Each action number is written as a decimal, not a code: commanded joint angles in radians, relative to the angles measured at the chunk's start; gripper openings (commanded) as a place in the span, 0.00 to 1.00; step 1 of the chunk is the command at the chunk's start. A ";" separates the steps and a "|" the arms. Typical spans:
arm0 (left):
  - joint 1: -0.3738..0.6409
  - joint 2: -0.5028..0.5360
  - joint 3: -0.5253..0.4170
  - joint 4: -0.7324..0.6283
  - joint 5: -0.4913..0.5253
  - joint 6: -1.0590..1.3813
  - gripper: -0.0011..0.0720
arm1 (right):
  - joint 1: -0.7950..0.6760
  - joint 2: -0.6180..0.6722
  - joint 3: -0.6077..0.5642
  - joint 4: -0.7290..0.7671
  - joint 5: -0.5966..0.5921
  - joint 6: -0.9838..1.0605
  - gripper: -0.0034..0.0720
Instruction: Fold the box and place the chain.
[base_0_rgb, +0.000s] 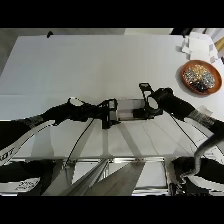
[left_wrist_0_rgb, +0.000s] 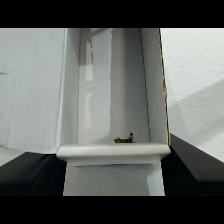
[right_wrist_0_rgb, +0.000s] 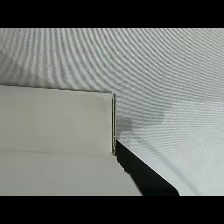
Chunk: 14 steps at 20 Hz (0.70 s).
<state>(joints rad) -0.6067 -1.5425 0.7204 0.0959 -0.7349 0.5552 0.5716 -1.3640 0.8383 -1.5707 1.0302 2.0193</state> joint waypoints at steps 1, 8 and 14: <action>0.001 0.000 0.001 0.002 -0.002 0.002 0.06 | 0.001 0.001 0.001 -0.004 0.003 -0.004 0.06; 0.000 0.000 0.001 0.002 -0.002 0.002 0.06 | 0.015 0.040 0.001 -0.024 0.039 -0.127 0.47; 0.000 0.000 0.001 0.002 -0.002 0.002 0.06 | 0.014 0.267 0.006 -0.030 0.115 -0.235 0.47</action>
<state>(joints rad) -0.6067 -1.5425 0.7208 0.0978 -0.7376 0.5579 0.5846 -1.1980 0.8406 -1.5963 1.0973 1.8450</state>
